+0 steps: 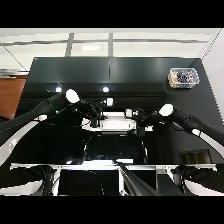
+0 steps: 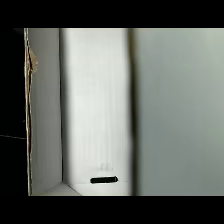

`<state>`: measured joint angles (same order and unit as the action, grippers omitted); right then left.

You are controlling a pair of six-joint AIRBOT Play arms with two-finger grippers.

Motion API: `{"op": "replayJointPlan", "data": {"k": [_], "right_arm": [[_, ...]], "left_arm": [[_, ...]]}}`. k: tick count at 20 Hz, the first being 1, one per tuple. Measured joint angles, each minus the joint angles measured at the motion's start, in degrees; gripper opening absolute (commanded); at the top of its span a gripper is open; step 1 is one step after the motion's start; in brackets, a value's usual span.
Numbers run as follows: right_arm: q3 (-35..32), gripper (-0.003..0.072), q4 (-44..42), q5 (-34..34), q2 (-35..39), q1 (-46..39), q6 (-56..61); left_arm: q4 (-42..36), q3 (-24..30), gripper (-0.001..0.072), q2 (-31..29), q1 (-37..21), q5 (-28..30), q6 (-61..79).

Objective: Fold the box and place the chain.

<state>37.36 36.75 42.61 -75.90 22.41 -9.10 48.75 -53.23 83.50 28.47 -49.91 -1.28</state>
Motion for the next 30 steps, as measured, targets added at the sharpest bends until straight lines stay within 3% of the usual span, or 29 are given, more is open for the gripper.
{"op": "replayJointPlan", "data": {"k": [16, 17, 18, 25, 26, 28, 29, 30], "right_arm": [[0.0, 0.0700, -2.0, -0.6, -1.4, -0.3, -1.4], [0.0, 0.0650, -2.0, -0.7, -1.5, -0.2, -1.4], [0.0, 0.0472, -2.1, -0.7, -1.7, -0.2, -1.5], [0.0, 0.0459, -2.1, -0.9, -1.8, -0.1, -1.5], [0.0, 0.0459, -2.1, -0.9, -1.8, -0.1, -1.5], [0.0, 0.0459, -2.1, -0.9, -1.8, -0.1, -1.4], [0.0, 0.0459, -2.1, -0.9, -1.8, -0.1, -1.5], [0.0, 0.0459, -2.1, -0.9, -1.8, -0.1, -1.4]], "left_arm": [[0.0, 0.0, 0.0025, 0.0, 0.0, 0.0, 0.0], [0.0, 0.0, 0.0025, 0.0, 0.0, 0.0, 0.0], [0.0, 0.0, 0.0024, 0.0, 0.0, 0.0, 0.0], [0.0, 0.0, 0.0030, 0.0, 0.0, 0.0, 0.0], [0.0, 0.0, 0.0161, 0.0, 0.0, 0.0, 0.0], [1.0, 0.0, 0.0637, -0.3, 0.0, -1.0, -0.4], [1.0, -0.1, 0.0709, -0.9, 0.0, -0.4, -0.5], [1.2, -0.1, 0.0709, -1.8, -0.1, -0.1, -0.9]]}}
